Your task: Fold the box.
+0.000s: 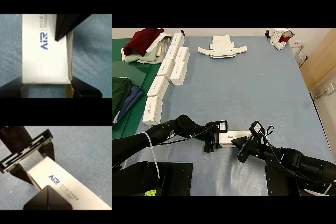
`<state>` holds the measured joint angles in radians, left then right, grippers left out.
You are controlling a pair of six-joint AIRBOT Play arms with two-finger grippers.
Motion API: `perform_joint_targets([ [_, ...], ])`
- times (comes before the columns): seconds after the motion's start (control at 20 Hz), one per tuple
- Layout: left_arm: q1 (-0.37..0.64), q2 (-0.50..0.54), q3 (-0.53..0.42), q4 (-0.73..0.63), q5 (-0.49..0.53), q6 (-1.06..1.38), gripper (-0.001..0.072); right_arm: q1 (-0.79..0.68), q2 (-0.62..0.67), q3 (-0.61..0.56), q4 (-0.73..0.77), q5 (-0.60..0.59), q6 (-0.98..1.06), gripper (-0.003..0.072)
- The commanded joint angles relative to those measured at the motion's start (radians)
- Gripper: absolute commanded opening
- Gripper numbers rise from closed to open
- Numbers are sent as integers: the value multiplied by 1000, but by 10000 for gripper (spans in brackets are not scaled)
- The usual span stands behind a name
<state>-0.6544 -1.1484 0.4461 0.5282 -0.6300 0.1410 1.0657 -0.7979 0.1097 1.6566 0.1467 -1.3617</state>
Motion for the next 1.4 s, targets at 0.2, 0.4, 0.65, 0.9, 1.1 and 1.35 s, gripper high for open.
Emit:
perform_joint_targets([
  [0.2, -1, 0, 0, 0, 0, 0, 438, 1, 59, 21, -3, 3, -1, 7],
  [0.4, -1, 0, 0, 0, 0, 0, 438, 0, 87, 55, -36, -80, -1, 7],
  [0.65, -1, 1, 0, 0, 0, 0, 438, 0, 88, 137, -120, -225, -1, 7],
  [0.9, -1, 1, 0, 0, 0, 0, 438, -67, 89, 307, -229, -536, -57, 3],
  [1.1, -1, 0, 0, 0, 0, 0, 438, -227, 86, 426, -76, -701, -367, 2],
  [1.35, -1, 1, 0, 0, 0, 0, 438, -538, -11, 552, 293, -896, -739, 2],
])
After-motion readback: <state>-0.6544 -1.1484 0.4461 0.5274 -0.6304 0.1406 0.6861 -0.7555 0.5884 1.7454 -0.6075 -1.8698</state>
